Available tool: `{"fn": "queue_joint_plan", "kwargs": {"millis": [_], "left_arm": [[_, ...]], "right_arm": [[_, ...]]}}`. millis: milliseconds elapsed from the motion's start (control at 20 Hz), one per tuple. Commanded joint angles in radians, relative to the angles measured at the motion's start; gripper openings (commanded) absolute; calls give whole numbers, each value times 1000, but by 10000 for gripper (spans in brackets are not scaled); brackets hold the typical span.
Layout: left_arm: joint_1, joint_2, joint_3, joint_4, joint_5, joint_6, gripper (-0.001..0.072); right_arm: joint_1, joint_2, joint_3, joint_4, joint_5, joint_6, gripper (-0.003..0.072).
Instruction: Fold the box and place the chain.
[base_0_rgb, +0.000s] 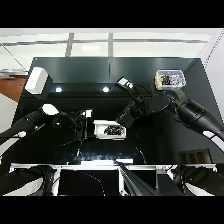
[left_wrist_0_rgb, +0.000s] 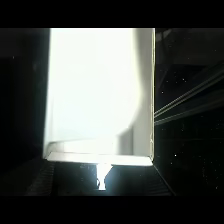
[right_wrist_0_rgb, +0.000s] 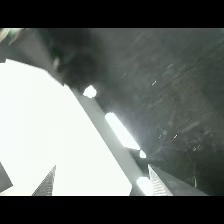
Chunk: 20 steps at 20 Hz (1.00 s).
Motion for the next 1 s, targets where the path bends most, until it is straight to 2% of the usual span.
{"fn": "queue_joint_plan", "kwargs": {"millis": [0,300,700,950], "left_arm": [[0,-1,-1,0,2,-1,342],[0,-1,-1,0,2,-1,343],[0,-1,-1,0,2,-1,343],[0,-1,-1,0,2,-2,343]], "right_arm": [[12,23,1,0,-79,-70,699],[29,47,0,-47,-188,-100,701],[108,47,-60,-161,-26,-78,700],[108,38,-60,-161,2,-92,700]]}}
